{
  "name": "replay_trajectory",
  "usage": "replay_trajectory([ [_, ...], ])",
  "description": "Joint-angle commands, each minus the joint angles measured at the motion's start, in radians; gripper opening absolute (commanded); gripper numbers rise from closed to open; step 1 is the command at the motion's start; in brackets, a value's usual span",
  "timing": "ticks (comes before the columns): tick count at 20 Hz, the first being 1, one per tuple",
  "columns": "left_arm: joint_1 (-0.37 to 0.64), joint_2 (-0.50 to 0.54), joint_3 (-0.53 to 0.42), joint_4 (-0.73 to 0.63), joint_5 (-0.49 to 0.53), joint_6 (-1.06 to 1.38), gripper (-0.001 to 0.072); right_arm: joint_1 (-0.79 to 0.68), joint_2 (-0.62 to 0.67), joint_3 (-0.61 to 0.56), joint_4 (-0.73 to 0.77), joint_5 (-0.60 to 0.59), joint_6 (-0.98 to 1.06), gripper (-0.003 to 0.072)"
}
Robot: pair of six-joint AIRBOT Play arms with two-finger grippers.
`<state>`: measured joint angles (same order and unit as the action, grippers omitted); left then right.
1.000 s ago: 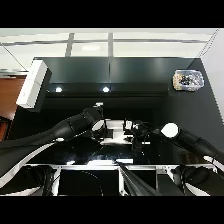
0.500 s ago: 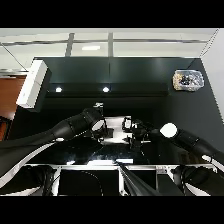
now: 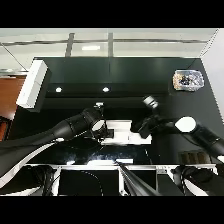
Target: Fold the box and place the chain.
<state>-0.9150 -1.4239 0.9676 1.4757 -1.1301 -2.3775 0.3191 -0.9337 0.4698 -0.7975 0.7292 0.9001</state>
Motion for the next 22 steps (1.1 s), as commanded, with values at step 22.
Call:
replay_trajectory([
  [22, 0.000, -0.001, 0.001, 0.003, 0.001, -0.002, 0.0030, -0.237, -0.259, -0.049, 0.428, 0.444, 0.037, 0.0016],
])
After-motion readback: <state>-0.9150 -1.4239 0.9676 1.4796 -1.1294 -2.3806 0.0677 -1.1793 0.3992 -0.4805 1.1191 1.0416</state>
